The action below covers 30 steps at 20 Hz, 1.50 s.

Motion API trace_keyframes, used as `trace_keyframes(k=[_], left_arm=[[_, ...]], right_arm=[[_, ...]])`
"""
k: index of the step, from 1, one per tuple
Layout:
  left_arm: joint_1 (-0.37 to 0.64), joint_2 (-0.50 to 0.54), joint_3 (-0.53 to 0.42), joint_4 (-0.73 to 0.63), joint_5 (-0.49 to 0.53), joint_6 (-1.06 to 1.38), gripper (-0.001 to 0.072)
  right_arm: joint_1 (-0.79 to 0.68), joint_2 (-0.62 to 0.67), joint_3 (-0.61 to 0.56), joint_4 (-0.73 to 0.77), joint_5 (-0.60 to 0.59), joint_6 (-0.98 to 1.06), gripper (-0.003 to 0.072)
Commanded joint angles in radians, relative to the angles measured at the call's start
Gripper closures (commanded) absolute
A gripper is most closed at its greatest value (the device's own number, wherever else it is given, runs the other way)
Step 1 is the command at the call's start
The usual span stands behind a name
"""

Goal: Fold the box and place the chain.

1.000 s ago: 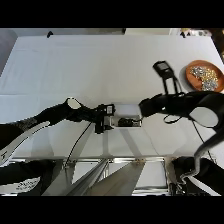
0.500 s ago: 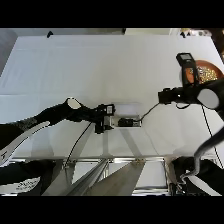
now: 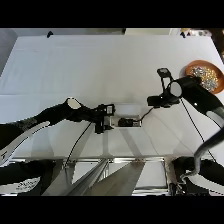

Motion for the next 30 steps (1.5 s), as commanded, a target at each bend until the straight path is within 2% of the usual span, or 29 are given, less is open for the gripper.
trace_keyframes(k=[1,7,25,30], left_arm=[[0.001,0.001,0.0,0.0,0.0,0.0,0.0436],[0.001,0.001,0.0,0.0,0.0,0.0,0.0436],[0.001,0.001,0.0,0.0,0.0,0.0,0.0436],[0.001,0.001,0.0,0.0,0.0,0.0,0.0436]], right_arm=[[0.0,-0.066,0.001,0.035,-0.028,0.004,0.0467],[-0.001,-0.117,0.001,0.032,-0.035,0.03,0.0464],[-0.001,-0.119,0.001,0.029,-0.059,0.074,0.0466],[-0.001,-0.128,0.001,0.029,-0.054,0.075,0.0491]])
